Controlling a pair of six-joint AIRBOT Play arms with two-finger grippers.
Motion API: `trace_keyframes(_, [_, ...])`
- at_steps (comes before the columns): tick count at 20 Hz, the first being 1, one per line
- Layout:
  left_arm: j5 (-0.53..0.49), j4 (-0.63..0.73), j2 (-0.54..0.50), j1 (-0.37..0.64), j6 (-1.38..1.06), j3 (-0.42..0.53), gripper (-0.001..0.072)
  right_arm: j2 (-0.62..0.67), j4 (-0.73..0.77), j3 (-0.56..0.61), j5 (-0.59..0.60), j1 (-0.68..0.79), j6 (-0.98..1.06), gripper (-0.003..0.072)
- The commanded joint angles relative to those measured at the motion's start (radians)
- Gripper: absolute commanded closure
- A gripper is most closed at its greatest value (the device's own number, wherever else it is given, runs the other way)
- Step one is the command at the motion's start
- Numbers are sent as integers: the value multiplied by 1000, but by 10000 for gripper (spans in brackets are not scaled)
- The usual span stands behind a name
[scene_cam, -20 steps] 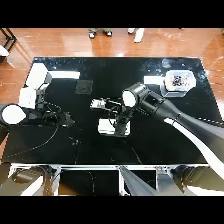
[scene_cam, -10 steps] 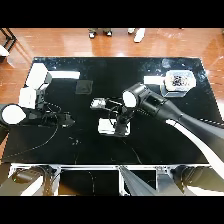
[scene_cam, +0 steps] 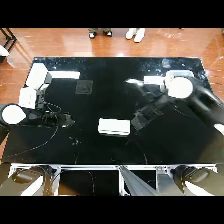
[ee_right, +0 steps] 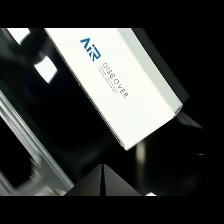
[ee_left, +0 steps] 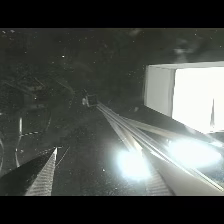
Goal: Fold the box and place the chain.
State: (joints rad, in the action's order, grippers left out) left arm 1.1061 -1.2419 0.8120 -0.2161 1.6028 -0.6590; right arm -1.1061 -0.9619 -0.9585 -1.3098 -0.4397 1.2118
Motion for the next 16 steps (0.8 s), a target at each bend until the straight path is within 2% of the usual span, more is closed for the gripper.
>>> trace_keyframes(1, [-6,1,1,0,-10,1,74,132,438,306,286,121,54,667])
trace_keyframes(2, [-5,2,1,0,-10,1,74,122,533,357,362,102,53,666])
trace_keyframes(3, [-5,2,1,0,-10,1,74,102,564,378,426,68,53,667])
trace_keyframes(6, [-3,9,1,0,-10,1,74,34,623,377,517,-27,52,667])
trace_keyframes(16, [-3,13,1,0,-10,1,74,-52,621,376,563,-100,53,667])
